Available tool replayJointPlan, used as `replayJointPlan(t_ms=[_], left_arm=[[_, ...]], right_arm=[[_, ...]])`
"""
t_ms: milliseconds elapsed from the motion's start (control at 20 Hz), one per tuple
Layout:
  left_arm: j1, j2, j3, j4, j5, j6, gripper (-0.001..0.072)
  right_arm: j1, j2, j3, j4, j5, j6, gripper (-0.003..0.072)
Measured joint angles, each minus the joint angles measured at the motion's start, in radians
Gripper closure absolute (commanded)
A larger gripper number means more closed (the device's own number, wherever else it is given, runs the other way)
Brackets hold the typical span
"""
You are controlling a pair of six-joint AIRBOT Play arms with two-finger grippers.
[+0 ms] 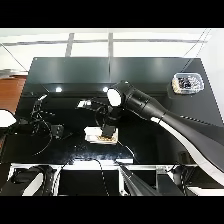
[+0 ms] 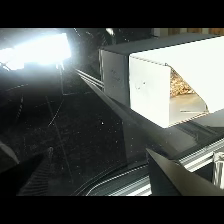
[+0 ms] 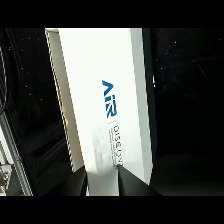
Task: Fold the box and place the chain.
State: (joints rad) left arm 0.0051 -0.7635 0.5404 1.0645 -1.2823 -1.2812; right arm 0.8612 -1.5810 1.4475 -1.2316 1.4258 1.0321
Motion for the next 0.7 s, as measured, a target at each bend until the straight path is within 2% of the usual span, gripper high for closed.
replayJointPlan(t_ms=[100,700], left_arm=[[0.000,0.000,0.000,0.000,0.000,0.000,0.0010],[0.000,0.000,0.000,0.000,0.000,0.000,0.0010]], right_arm=[[0.005,0.000,0.000,0.000,0.002,0.000,0.0384],[0.018,0.000,0.000,-0.024,-0.014,0.016,0.0395]])
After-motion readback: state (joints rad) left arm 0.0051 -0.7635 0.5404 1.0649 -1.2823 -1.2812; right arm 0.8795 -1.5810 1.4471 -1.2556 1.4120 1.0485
